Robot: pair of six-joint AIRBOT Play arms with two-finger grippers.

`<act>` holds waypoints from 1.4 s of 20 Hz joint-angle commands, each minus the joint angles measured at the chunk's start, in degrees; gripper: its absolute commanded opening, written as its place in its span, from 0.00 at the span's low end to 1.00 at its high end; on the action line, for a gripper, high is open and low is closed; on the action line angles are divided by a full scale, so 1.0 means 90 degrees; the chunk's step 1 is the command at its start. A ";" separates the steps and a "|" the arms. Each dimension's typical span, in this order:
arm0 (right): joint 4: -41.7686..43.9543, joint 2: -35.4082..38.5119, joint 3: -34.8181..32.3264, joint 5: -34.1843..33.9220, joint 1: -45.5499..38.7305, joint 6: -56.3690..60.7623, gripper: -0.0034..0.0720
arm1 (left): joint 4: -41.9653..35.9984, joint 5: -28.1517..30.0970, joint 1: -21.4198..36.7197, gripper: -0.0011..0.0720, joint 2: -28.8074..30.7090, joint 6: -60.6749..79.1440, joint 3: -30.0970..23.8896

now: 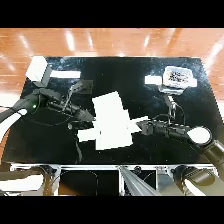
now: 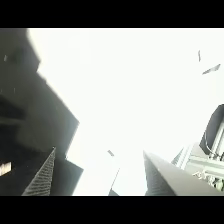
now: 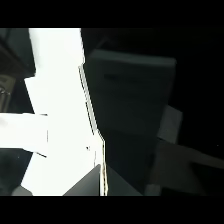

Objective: Fold the box and place the chain.

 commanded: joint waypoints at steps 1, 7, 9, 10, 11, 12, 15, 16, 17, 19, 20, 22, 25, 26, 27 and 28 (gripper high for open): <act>0.0000 0.0007 -0.0002 0.0226 0.0010 0.0204 0.08 | -0.0471 0.0211 -0.0051 0.87 -0.0605 0.0899 0.0287; 0.0002 0.0007 -0.0002 0.0223 -0.0032 0.0488 0.08 | -0.0838 0.1248 -0.0289 0.84 -0.1479 0.1022 0.0930; 0.0005 0.0007 -0.0002 0.0226 -0.0032 0.0525 0.08 | -0.1037 0.1715 -0.0287 0.84 -0.1562 0.1134 0.0964; 0.0002 0.0007 -0.0002 0.0223 -0.0032 0.0534 0.08 | -0.0976 0.1719 -0.0287 0.84 -0.1562 0.1134 0.0964; 0.0002 0.0007 -0.0002 0.0223 -0.0032 0.0534 0.08 | -0.0877 0.1744 -0.0287 0.84 -0.1562 0.1132 0.0964; 0.0002 0.0007 -0.0002 0.0223 -0.0032 0.0534 0.08 | -0.0814 0.1807 -0.0287 0.84 -0.1562 0.1132 0.0964; 0.0000 0.0007 -0.0002 0.0221 -0.0032 0.0534 0.08 | -0.0797 0.1809 -0.0289 0.74 -0.1562 0.1132 0.0964; 0.0002 0.0007 -0.0002 0.0206 -0.0032 0.0534 0.08 | -0.0738 0.1812 -0.0289 0.74 -0.1562 0.1127 0.0964; 0.0002 0.0007 -0.0002 0.0192 -0.0032 0.0534 0.08 | -0.0619 0.1802 -0.0304 0.74 -0.1562 0.1124 0.0964; 0.0002 0.0007 -0.0002 0.0172 -0.0032 0.0534 0.08 | -0.0345 0.1693 -0.0347 0.74 -0.1562 0.1098 0.0959; 0.0002 0.0007 -0.0002 0.0172 -0.0032 0.0534 0.08 | -0.0291 0.1668 -0.0389 0.74 -0.1562 0.1098 0.0959; 0.0002 0.0007 -0.0002 0.0165 -0.0032 0.0534 0.08 | -0.0214 0.1605 -0.0495 0.74 -0.1562 0.1098 0.0959; 0.0002 0.0007 -0.0002 0.0148 -0.0032 0.0537 0.08 | -0.0061 0.1494 -0.0668 0.74 -0.1562 0.1098 0.0950; 0.0002 0.0007 -0.0002 0.0148 -0.0032 0.0537 0.08 | -0.0066 0.1450 -0.0714 0.74 -0.1562 0.1100 0.0950; 0.0002 0.0007 -0.0002 0.0148 -0.0032 0.0537 0.08 | -0.0073 0.1428 -0.0750 0.74 -0.1562 0.1105 0.0952; 0.0002 0.0007 -0.0002 0.0146 -0.0032 0.0537 0.08 | -0.0070 0.1401 -0.0770 0.72 -0.1562 0.1117 0.0952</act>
